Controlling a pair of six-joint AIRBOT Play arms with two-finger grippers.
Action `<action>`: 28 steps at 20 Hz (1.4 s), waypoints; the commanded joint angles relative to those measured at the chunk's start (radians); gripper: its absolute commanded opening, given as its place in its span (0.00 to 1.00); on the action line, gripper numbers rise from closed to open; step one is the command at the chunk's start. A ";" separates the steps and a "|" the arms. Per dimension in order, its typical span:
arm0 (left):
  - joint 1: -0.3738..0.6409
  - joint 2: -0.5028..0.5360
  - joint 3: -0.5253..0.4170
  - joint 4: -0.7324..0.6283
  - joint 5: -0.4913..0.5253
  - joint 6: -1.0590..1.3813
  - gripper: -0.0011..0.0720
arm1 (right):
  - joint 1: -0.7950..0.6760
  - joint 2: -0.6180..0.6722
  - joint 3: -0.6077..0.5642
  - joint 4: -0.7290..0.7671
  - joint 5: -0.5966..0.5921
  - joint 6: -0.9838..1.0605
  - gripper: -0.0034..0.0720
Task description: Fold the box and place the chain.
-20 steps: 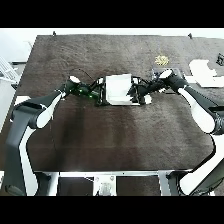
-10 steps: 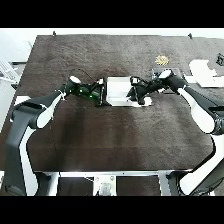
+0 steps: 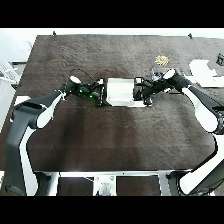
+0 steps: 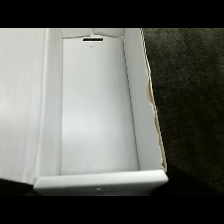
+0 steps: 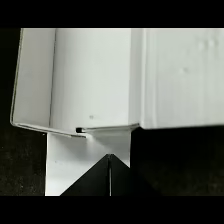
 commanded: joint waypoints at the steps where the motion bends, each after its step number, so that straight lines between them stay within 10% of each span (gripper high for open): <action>1: 0.001 0.000 0.000 -0.001 0.004 -0.001 0.64 | -0.037 0.026 0.000 -0.003 0.003 0.142 0.05; 14: 0.001 0.000 0.000 -0.001 0.004 -0.001 0.64 | -0.335 0.128 -0.057 0.081 0.069 1.007 0.05; 28: 0.001 0.000 0.000 -0.001 0.003 -0.001 0.64 | -0.159 0.095 -0.224 0.149 0.025 1.049 0.05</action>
